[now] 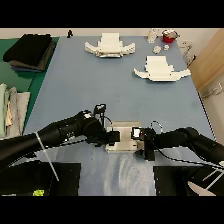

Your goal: Fold the box.

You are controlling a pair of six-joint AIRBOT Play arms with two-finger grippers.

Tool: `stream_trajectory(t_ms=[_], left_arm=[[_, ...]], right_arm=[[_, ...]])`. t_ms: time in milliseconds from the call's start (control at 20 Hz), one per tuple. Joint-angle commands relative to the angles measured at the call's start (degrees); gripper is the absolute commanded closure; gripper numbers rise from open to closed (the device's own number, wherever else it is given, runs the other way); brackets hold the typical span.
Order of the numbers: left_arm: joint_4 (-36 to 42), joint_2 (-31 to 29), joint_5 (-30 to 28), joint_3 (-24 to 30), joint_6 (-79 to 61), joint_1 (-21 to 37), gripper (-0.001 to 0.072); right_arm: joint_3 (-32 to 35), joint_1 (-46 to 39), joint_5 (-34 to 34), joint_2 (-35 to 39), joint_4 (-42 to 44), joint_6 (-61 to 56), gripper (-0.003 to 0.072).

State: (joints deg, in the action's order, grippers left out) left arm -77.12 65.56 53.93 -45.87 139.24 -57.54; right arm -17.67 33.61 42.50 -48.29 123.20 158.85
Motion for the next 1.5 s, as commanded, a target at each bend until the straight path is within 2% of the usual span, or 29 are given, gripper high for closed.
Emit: stream_trajectory(t_ms=[0,500,750,800,850,900,1300,1350,1400,1450], left_arm=[[-6.4,3.9,5.2,-4.3,7.9,-2.5,0.0358],[-6.9,10.6,6.4,-7.1,10.4,-5.7,0.0359],[-8.2,10.9,6.6,-7.2,10.4,-5.7,0.036],[-8.2,10.9,6.6,-7.2,10.7,-5.7,0.041],[-8.2,10.9,6.5,-7.2,10.7,-5.7,0.0626],[-8.2,10.9,6.5,-7.2,10.4,-5.7,0.0695],[-7.9,10.9,6.5,-7.3,9.2,-5.8,0.0693],[-8.1,10.9,6.3,-7.5,8.3,-6.1,0.0495],[-8.2,10.9,6.1,-7.6,8.6,-6.3,0.0226],[-8.2,10.9,6.1,-7.6,8.9,-6.4,0.0191]], right_arm=[[0.0,0.0,0.0,0.0,0.0,0.0,0.0182],[0.0,0.0,0.0,0.0,0.0,0.0,0.0182],[0.0,0.0,0.0,0.0,0.0,0.0,0.0182],[0.0,0.0,0.0,0.0,0.0,0.0,0.0182],[0.0,0.0,0.0,0.0,0.0,0.0,0.0183],[0.0,0.0,0.0,0.0,0.0,0.0,0.0182],[0.0,0.0,0.0,0.0,0.0,0.0,0.0182],[0.0,0.0,0.0,0.0,0.0,0.0,0.0182],[0.0,0.0,0.0,0.0,0.0,0.0,0.0182],[0.0,0.0,0.0,0.0,0.0,0.0,0.0182]])
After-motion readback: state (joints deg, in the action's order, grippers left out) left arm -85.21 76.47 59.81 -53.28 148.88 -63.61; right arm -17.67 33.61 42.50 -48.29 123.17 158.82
